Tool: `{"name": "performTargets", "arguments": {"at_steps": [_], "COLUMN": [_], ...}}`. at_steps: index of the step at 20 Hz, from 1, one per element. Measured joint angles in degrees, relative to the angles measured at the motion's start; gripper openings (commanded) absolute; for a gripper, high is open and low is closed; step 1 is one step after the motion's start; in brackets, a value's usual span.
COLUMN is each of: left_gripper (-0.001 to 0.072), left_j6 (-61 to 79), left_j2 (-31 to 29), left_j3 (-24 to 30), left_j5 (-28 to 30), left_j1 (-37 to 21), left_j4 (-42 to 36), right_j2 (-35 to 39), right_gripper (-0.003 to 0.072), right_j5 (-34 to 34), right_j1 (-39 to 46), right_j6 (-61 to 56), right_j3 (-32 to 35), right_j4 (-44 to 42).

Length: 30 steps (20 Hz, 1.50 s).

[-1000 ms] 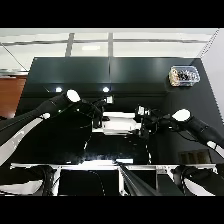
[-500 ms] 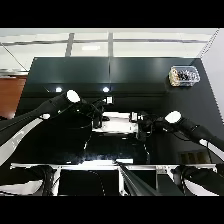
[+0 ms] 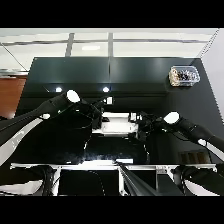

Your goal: Fold the box and place the chain.

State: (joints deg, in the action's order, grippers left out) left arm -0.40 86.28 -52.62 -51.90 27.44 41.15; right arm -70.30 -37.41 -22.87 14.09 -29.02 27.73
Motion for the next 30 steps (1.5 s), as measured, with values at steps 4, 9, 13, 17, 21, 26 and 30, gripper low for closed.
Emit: {"name": "performTargets", "arguments": {"at_steps": [4, 9, 13, 17, 21, 26, 30], "left_gripper": [0.0028, 0.0028, 0.0028, 0.0029, 0.0034, 0.0422, 0.0418], "left_j6": [-0.02, -0.04, -0.02, 0.02, 0.02, -2.67, -13.38], "left_j2": [0.0, 0.07, 0.31, 0.37, 0.37, -1.4, -6.51], "left_j3": [0.0, 0.0, -0.02, -0.02, -0.07, -0.44, -0.52], "left_j5": [-0.31, -0.57, -0.59, -0.61, -0.72, -2.73, -6.88], "left_j1": [0.0, 0.0, 0.0, 0.0, 0.0, -0.02, -0.04], "left_j4": [0.0, -0.02, -0.2, -0.17, 0.0, 3.39, 13.77], "right_j2": [0.0, -0.11, -0.11, -0.11, -0.11, -0.11, -0.11], "right_gripper": [0.0668, 0.0668, 0.0667, 0.0444, 0.0157, 0.016, 0.0159], "right_j5": [0.07, 0.17, 0.22, 0.02, 0.07, 0.22, 0.22], "right_j1": [0.0, -0.2, -0.61, -0.74, -0.79, -0.79, -0.79], "right_j6": [-0.42, -0.46, -0.7, -0.9, -0.87, -0.83, -0.83], "right_j3": [0.0, 0.0, -0.04, -0.04, -0.04, -0.04, -0.04], "right_j4": [0.66, 1.07, 1.66, 2.1, 2.25, 2.27, 2.29]}}
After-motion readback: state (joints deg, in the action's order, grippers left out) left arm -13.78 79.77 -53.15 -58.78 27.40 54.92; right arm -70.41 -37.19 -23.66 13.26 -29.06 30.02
